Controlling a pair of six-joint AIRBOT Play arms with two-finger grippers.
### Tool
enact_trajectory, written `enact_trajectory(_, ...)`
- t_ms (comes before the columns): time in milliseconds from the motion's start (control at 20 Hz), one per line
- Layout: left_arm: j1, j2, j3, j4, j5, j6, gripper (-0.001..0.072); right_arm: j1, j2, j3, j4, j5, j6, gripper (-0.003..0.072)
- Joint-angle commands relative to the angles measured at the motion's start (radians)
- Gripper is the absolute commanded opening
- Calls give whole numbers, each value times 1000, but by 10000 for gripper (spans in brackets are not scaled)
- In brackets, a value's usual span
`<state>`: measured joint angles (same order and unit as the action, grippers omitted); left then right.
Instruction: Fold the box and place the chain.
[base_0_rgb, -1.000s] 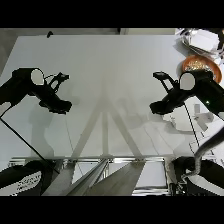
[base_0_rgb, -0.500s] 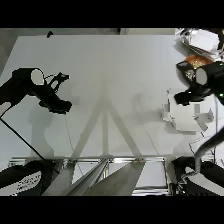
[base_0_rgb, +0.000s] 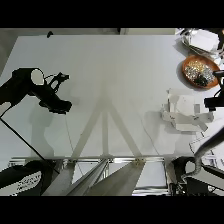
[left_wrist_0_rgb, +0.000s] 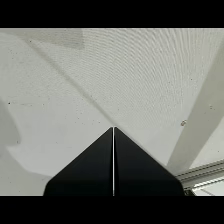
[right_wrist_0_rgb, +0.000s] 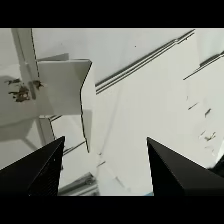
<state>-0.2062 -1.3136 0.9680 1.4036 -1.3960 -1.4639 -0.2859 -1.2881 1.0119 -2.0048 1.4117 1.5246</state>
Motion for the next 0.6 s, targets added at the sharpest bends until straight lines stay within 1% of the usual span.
enact_trajectory(0, 0, 1, 0, 0, 0, 0, 12, -26, -88, 1, 19, 10, -7, 512)
enact_trajectory(100, 0, 1, 0, 0, 0, 0, 12, -26, -132, 1, -2, 9, -5, 485)
enact_trajectory(150, 0, 1, 0, 0, 0, 0, 12, -26, -150, 1, -12, 5, -4, 437)
enact_trajectory(200, 0, 1, 0, 0, 0, 0, 12, -27, -167, 0, -10, -2, -4, 425)
enact_trajectory(250, 0, 1, 0, 0, 0, 0, 12, -27, -182, 0, -3, -3, -4, 334)
enact_trajectory(300, 0, 1, 0, 0, 0, 0, 12, -27, -197, 0, -3, -2, -4, 198)
enact_trajectory(350, 0, 1, 0, 0, 0, 0, 12, -27, -207, 0, -2, -5, -19, 4)
enact_trajectory(450, 0, 1, 0, 0, 0, 0, 12, -21, -191, 1, 18, -31, -71, 5)
enact_trajectory(550, 0, 1, 0, 0, 0, 0, 12, 13, -130, 1, 55, -91, -124, 4)
